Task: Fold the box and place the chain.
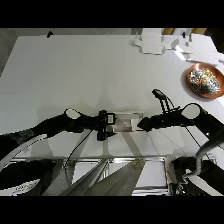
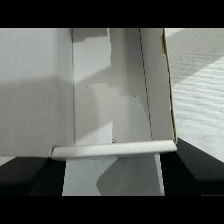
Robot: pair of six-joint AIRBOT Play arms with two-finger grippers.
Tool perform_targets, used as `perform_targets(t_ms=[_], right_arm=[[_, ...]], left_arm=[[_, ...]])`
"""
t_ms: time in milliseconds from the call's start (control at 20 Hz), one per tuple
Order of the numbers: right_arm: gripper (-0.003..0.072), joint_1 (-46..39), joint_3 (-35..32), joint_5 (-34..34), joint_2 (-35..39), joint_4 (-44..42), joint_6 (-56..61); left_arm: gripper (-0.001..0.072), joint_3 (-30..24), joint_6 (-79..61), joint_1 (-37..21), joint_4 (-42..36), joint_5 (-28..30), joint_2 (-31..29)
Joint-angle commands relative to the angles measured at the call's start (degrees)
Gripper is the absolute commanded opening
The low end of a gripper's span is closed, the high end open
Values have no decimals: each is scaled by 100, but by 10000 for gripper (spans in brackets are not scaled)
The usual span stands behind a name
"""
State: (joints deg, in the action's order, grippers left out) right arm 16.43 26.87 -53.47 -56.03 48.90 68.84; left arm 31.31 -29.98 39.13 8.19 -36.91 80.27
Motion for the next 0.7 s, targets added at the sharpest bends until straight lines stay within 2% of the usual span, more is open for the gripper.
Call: perform_targets(t_ms=[0,200,300,500,650], right_arm=[[373,581,236,365,-26,883,1320],[366,949,579,337,-341,1742,2691],[325,1211,723,343,-553,2055,3126],[324,1665,896,341,-933,2693,3956],[262,1845,999,308,-1145,3010,4308]], left_arm=[[134,2,-2,0,-2,4,0],[134,2,0,0,-2,2,0],[134,2,0,0,-2,4,0],[134,2,0,0,-2,2,0],[134,2,-2,0,0,0,0]])
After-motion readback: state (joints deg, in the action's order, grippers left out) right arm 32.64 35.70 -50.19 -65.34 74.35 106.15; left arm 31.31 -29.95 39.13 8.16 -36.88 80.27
